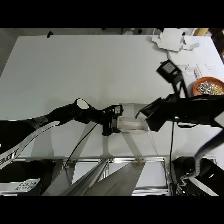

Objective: Fold the box and place the chain.

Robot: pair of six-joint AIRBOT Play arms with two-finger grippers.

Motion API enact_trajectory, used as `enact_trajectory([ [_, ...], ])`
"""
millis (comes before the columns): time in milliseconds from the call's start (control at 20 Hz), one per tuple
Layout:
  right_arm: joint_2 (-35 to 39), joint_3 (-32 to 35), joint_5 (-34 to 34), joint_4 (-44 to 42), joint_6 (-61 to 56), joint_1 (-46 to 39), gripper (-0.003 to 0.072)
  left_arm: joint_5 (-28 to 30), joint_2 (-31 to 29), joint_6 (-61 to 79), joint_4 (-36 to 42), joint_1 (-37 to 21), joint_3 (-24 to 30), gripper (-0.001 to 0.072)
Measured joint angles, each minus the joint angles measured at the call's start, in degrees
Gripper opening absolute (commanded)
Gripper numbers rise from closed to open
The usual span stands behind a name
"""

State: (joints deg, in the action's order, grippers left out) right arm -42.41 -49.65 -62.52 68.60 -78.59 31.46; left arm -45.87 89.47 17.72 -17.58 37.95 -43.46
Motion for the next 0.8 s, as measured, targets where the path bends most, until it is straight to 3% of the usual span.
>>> enact_trajectory([
  [350, -9.44, 2.56, 5.99, 0.11, -0.92, 4.15, 0.0019, 0.0, 0.0, 0.02, 0.0, 0.0, 0.0, 0.021],
  [700, -16.65, 2.86, 4.37, 0.5, -0.98, 4.59, 0.0023, 0.0, 0.0, 0.0, 0.0, 0.0, 0.0, 0.021],
  [800, -17.31, 2.86, 3.78, 1.16, -1.09, 4.59, 0.009, 0.0, 0.0, 0.0, 0.0, 0.0, 0.0, 0.021],
])
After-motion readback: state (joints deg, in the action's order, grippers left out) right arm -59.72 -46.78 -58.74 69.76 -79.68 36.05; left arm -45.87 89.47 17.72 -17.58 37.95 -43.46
